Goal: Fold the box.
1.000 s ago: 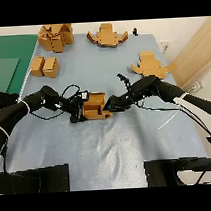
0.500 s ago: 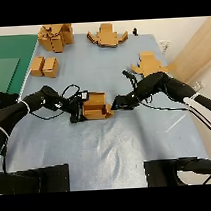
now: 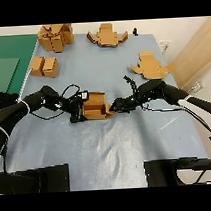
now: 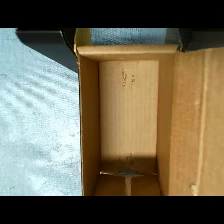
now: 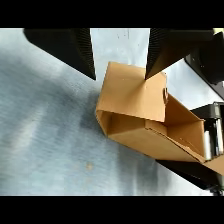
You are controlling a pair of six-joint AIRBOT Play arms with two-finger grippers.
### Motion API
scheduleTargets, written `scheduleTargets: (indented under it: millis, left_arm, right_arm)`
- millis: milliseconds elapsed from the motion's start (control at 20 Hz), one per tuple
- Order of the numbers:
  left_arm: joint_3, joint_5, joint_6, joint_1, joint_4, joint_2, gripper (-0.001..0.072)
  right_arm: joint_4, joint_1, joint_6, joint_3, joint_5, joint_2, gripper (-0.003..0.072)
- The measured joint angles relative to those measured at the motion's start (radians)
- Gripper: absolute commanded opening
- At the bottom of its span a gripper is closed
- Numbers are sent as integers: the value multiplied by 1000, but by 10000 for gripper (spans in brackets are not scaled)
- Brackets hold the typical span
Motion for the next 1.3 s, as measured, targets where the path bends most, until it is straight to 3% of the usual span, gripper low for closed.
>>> scheduleTargets:
  millis: [650, 1300]
  left_arm:
    - [0, -1, -4, 0, 0, 0, 176]
    - [0, -2, -8, 0, 0, 0, 176]
  right_arm:
    - [106, 70, -48, 27, 27, -32, 495]
    - [-425, 272, 524, 246, 56, -74, 494]
